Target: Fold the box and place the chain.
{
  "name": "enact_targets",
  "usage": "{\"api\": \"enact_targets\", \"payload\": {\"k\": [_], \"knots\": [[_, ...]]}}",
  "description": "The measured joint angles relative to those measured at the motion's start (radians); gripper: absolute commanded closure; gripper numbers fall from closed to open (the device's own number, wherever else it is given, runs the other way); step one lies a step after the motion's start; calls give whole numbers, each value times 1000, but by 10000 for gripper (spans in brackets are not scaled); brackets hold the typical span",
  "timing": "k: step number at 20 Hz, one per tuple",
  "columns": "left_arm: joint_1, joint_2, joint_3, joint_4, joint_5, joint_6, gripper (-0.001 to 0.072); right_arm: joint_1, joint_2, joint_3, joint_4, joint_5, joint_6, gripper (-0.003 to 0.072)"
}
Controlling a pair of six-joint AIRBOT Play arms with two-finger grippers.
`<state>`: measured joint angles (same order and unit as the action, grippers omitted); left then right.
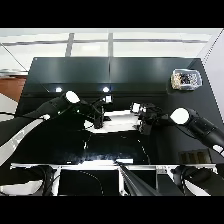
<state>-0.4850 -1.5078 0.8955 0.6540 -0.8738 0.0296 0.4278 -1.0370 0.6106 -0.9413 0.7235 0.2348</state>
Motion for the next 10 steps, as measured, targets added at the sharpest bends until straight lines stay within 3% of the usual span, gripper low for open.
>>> {"api": "enact_targets", "payload": {"k": [10], "knots": [[-14,40,-1,103,27,1,687,-42,-42,0,127,34,-109,-17]]}}
